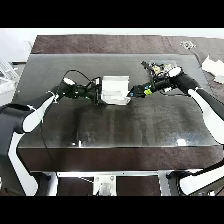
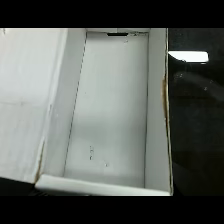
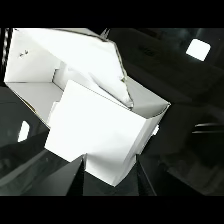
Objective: Fold the box and place the chain.
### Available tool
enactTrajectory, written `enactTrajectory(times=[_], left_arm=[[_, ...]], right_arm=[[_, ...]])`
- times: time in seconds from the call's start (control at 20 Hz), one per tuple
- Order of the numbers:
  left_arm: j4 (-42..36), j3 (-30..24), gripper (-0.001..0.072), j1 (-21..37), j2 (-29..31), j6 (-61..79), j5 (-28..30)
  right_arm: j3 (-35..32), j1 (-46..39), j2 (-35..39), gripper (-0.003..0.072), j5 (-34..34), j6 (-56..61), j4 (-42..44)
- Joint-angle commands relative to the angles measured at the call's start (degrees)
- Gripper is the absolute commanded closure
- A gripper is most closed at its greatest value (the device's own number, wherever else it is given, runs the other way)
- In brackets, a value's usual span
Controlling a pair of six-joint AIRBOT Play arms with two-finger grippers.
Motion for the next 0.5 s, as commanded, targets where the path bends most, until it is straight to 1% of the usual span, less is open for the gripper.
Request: enactTrajectory(times=[0.0, 0.1, 0.25, 0.3, 0.4, 0.45], left_arm=[[0.0, 0.0, 0.0222, 0.04, 0.04, 0.0, 0.0], [0.0, 0.0, 0.0222, 0.04, 0.04, 0.0, 0.0], [0.0, 0.0, 0.0222, 0.04, 0.04, -0.02, -0.04], [0.0, 0.0, 0.0222, 0.04, 0.04, -0.02, -0.04], [0.0, 0.0, 0.0222, 0.04, 0.04, -0.02, -0.09], [0.0, 0.0, 0.0222, 0.04, 0.04, -0.02, -0.11]], right_arm=[[0.2, 0.15, -0.02, 0.0307, 0.24, 1.64, 0.0], [0.63, 0.46, -0.02, 0.0306, 0.24, 2.36, -0.31], [2.1, 1.14, -0.02, 0.0281, 0.2, 4.2, -2.32], [2.58, 1.36, -0.02, 0.0264, 0.17, 4.94, -4.04], [3.04, 1.88, -0.02, 0.0264, -0.59, 7.76, -8.46], [3.02, 1.99, -0.13, 0.0264, -0.76, 8.5, -9.14]])
